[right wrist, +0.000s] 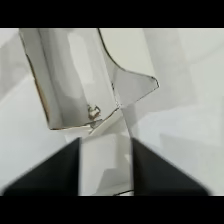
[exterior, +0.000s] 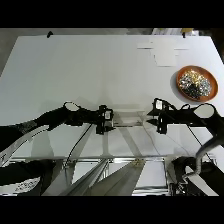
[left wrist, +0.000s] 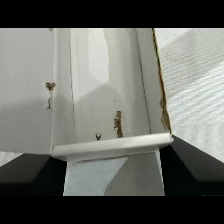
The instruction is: Fold the box and place the chain.
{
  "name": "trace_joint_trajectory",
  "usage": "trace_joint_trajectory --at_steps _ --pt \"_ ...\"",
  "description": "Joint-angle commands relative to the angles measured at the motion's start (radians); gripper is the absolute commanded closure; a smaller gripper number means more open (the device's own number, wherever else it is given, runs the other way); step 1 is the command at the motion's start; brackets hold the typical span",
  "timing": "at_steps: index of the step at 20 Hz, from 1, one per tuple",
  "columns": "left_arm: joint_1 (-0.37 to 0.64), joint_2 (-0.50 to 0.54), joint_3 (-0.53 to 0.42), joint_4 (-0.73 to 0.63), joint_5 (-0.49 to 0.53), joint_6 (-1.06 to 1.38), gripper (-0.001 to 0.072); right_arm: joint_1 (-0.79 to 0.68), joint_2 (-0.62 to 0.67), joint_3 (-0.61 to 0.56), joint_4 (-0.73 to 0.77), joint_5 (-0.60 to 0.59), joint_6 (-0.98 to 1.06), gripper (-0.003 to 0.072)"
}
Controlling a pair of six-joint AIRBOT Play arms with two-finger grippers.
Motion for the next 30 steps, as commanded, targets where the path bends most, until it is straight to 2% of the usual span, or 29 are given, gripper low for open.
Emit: trace_joint_trajectory --at_steps 1,4,6,9,11,12,17,19,22,26,28,30 --pt "0.000 0.001 0.000 0.000 -0.001 0.001 0.0641 -0.005 0.097 0.001 0.059 0.102 0.063 0.0666" --pt "0.000 0.001 0.000 0.000 -0.001 0.001 0.0641 0.069 0.079 0.000 0.161 0.082 0.063 0.0669" --pt "0.000 0.001 0.000 0.000 -0.001 0.001 0.0641 0.149 0.035 0.000 0.206 -0.084 0.063 0.0669" --pt "0.000 0.001 0.000 0.000 -0.001 0.001 0.0641 0.219 -0.058 0.000 0.433 -0.382 0.065 0.0670" --pt "0.000 0.001 0.000 0.000 -0.001 0.000 0.0641 0.221 -0.112 0.001 0.591 -0.500 0.064 0.0670" --pt "0.000 0.001 0.000 0.000 -0.001 0.001 0.0641 0.221 -0.140 0.001 0.607 -0.533 0.064 0.0671" --pt "0.000 0.001 0.000 0.000 -0.001 0.001 0.0641 0.221 -0.238 0.001 0.452 -0.520 0.220 0.0670" --pt "0.000 0.001 0.000 0.000 -0.001 0.001 0.0641 0.221 -0.242 0.001 0.364 -0.519 0.295 0.0670" --pt "0.000 0.001 0.000 0.000 -0.001 0.000 0.0641 0.220 -0.237 0.012 0.325 -0.460 0.375 0.0670" --pt "0.000 0.001 0.000 0.000 -0.001 0.001 0.0641 0.220 -0.153 0.109 0.213 -0.285 0.467 0.0670" --pt "0.000 0.001 0.000 0.000 -0.001 0.001 0.0641 0.220 -0.086 0.142 0.095 -0.222 0.511 0.0670" --pt "0.000 0.001 0.000 0.000 -0.001 0.001 0.0641 0.221 -0.016 0.145 -0.085 -0.167 0.512 0.0670"
